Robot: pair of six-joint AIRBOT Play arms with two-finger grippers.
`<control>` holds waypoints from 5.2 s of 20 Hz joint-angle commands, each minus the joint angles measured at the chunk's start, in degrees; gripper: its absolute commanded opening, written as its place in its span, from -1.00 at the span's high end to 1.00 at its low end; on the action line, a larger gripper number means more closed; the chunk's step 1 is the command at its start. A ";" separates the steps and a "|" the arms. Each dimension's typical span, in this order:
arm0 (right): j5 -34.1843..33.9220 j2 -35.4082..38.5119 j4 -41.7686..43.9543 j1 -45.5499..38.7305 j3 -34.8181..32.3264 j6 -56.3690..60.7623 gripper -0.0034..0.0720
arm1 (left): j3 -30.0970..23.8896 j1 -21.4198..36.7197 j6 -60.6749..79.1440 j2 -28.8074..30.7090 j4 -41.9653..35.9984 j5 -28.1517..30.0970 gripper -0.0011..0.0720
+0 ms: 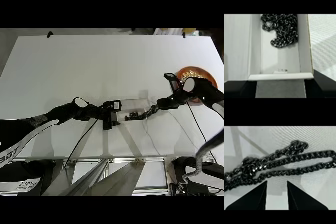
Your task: Fold the box and place the chain.
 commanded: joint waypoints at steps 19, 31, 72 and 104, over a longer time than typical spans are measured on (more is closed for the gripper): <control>-0.31 0.52 0.55 1.60 0.02 2.47 0.45 | 0.02 -0.02 0.00 0.00 0.00 0.00 0.40; -1.68 -0.90 0.83 2.51 -0.20 2.45 0.89 | 0.02 -0.02 0.00 0.00 0.02 0.00 0.40; -3.23 22.10 30.23 17.29 -7.52 -17.77 0.88 | 0.02 -0.02 0.00 0.00 0.02 0.02 0.40; -1.51 -2.43 6.88 0.24 2.97 -12.11 0.13 | 0.02 -0.02 0.00 0.00 0.02 0.00 0.40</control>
